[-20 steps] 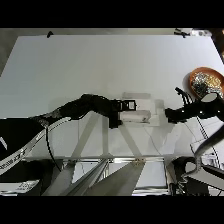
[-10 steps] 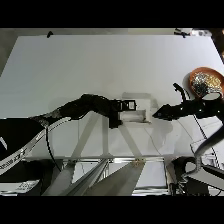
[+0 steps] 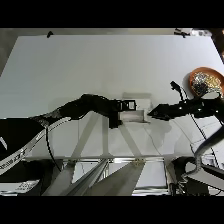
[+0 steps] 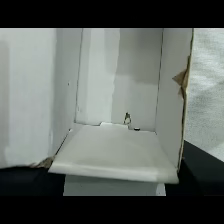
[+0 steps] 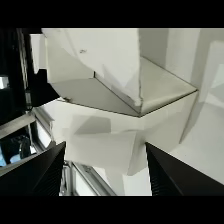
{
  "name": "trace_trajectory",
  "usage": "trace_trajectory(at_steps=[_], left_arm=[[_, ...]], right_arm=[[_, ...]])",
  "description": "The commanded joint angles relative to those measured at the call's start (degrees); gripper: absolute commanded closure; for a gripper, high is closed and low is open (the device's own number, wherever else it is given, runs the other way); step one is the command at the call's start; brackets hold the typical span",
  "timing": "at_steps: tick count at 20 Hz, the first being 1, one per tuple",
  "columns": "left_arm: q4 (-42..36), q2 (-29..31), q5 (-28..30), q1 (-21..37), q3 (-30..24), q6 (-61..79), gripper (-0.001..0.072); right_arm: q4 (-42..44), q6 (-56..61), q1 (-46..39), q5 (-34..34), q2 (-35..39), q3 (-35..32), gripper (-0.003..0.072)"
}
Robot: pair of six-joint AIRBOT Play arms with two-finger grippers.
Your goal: Fold the box and place the chain.
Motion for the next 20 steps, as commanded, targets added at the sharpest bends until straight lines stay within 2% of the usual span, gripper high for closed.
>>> trace_trajectory(at_steps=[1,4,13,18,20], left_arm=[[0.0,0.0,0.0,0.0,0.0,0.0,0.0434],[0.0,0.0,0.0,0.0,0.0,0.0,0.0434],[0.0,0.0,0.0,0.0,0.0,0.0,0.0434],[0.0,0.0,0.0,0.0,0.0,0.0,0.0434],[0.0,0.0,0.0,0.0,0.0,0.0,0.0434]], right_arm=[[-1.1,-0.4,3.0,-0.3,0.0,0.0,0.0133],[-1.9,0.6,4.5,-2.5,1.0,0.0,0.0139],[-13.7,12.1,5.2,-10.0,8.4,0.1,0.0142],[-15.6,18.1,14.5,-18.0,8.4,0.1,0.0143],[-18.9,22.8,18.2,-20.2,8.4,0.8,0.0143]])
